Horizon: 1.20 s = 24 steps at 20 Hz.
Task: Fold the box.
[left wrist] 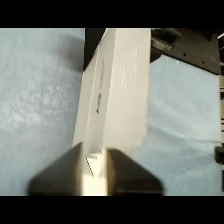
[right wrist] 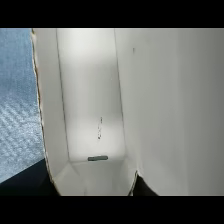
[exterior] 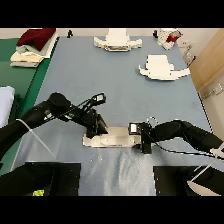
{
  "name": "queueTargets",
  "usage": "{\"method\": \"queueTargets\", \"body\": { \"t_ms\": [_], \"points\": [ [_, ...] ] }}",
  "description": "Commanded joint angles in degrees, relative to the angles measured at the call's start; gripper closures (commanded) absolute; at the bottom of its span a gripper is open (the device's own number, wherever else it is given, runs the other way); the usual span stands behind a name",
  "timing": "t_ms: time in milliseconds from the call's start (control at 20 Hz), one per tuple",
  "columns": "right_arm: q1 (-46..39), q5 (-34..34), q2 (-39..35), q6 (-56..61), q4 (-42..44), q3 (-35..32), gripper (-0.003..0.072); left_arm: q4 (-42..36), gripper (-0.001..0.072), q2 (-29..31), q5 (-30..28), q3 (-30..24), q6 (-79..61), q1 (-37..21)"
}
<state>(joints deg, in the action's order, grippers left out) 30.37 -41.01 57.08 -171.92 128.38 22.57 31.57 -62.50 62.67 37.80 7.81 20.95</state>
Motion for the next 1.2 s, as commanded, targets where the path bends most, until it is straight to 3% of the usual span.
{"method": "queueTargets", "body": {
  "t_ms": [0, 100, 200, 350, 450, 550, 650, 800, 1150],
  "points": [
    [-0.04, 0.0, 0.0, 0.0, -0.02, -0.02, 0.0174, 8.33, 0.0693, 5.09, 11.26, 0.02, 13.86, -3.58],
    [-0.04, 0.0, 0.0, 0.0, -0.02, -0.02, 0.0174, 8.5, 0.0695, 6.05, 15.8, -0.35, 22.38, -2.32],
    [-0.04, -0.02, 0.0, 0.0, -0.02, -0.02, 0.0174, 7.96, 0.0695, 6.01, 14.49, -1.62, 33.75, 1.92],
    [-0.04, 0.02, 0.0, 0.0, -0.02, -0.02, 0.0174, 1.66, 0.0695, 5.97, 5.64, -2.32, 43.28, 10.4],
    [-0.04, 0.02, 0.0, 0.0, -0.02, -0.02, 0.0174, -2.54, 0.0695, 5.9, -1.44, -1.25, 43.3, 12.2],
    [-0.04, 0.02, 0.0, 0.0, -0.04, -0.02, 0.0174, -3.72, 0.0695, 5.46, -7.3, 0.5, 44.24, 11.13],
    [-0.04, 0.0, 0.0, 0.0, -0.04, -0.02, 0.0174, -3.72, 0.0695, 3.54, -9.62, 2.38, 46.47, 8.17],
    [-0.04, 0.0, 0.0, 0.0, -0.04, -0.02, 0.0174, -3.78, 0.0695, -1.11, -11.34, 4.0, 49.9, 4.92],
    [-0.04, 0.02, 0.0, 0.0, -0.04, -0.02, 0.0174, -3.8, 0.0695, -14.6, -10.88, 4.22, 52.28, 5.29]
  ]
}}
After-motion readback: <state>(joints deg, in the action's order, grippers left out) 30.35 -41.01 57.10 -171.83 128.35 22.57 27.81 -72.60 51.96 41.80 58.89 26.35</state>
